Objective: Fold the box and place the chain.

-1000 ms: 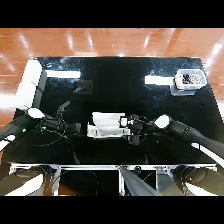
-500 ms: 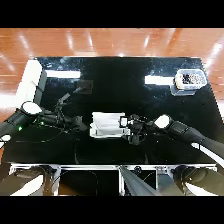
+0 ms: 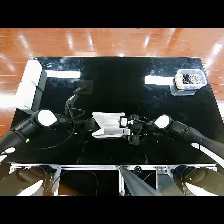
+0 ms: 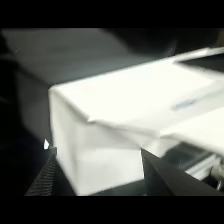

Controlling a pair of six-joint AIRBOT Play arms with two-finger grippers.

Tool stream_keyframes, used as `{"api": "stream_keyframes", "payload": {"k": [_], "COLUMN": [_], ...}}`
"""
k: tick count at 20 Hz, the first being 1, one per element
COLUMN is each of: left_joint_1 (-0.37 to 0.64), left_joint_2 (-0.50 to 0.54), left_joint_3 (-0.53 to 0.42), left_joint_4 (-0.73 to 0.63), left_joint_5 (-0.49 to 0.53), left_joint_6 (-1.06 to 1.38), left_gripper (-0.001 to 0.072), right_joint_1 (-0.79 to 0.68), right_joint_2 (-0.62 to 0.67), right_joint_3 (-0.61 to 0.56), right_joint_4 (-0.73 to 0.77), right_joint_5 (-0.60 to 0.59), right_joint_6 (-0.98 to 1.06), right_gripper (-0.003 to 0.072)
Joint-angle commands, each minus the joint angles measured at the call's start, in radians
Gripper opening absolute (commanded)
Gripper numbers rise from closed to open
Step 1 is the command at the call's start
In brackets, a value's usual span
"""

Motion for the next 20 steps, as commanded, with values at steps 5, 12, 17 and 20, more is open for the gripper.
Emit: {"api": "stream_keyframes", "payload": {"k": [5,12,17,20], "left_joint_1": [-0.183,-0.285,-0.285,-0.285], "left_joint_2": [0.005,-0.04,-0.041,-0.051], "left_joint_3": [0.085,0.143,0.143,0.143], "left_joint_4": [0.435,0.613,0.608,0.606], "left_joint_5": [0.038,-0.064,-0.029,-0.025], "left_joint_6": [-0.469,-0.608,-0.608,-0.608], "left_gripper": [0.0622,0.0622,0.0622,0.0621], "right_joint_1": [0.001,0.001,0.001,0.001], "right_joint_2": [0.0,0.0,0.0,0.0], "right_joint_3": [0.0,0.0,0.0,0.0], "right_joint_4": [0.0,0.0,0.0,0.0], "right_joint_5": [-0.001,-0.001,-0.001,-0.001], "right_joint_6": [0.001,0.0,0.001,0.001], "right_gripper": [0.0578,0.0578,0.0578,0.0578]}}
